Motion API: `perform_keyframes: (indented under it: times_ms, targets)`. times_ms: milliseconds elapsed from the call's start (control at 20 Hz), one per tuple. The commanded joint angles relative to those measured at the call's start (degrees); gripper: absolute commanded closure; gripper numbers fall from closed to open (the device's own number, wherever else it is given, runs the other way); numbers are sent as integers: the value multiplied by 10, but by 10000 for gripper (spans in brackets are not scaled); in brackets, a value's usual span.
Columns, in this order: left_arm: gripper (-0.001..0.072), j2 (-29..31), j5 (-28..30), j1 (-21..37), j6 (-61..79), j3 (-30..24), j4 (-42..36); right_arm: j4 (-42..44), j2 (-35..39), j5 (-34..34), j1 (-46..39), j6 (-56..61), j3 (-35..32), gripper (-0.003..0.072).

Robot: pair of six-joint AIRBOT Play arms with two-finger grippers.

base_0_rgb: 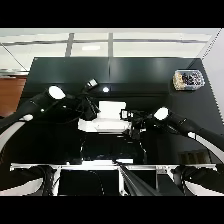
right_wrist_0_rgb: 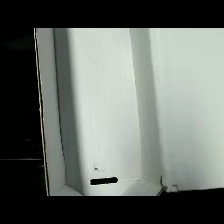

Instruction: Fold the box and place the chain.

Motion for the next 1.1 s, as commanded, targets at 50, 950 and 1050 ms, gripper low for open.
perform_keyframes:
  times_ms: [50, 950, 1050]
  targets:
    - [685, 90, -135, 76, -6, 9, 9, 0, 0, -1, 1, 0, 0, 498]
    - [16, 71, 27, -25, 311, -131, 45, 0, 0, -1, 1, 0, 0, 498]
    - [110, 65, 30, -24, 302, -131, 44, 0, 0, -1, 1, 0, 0, 497]
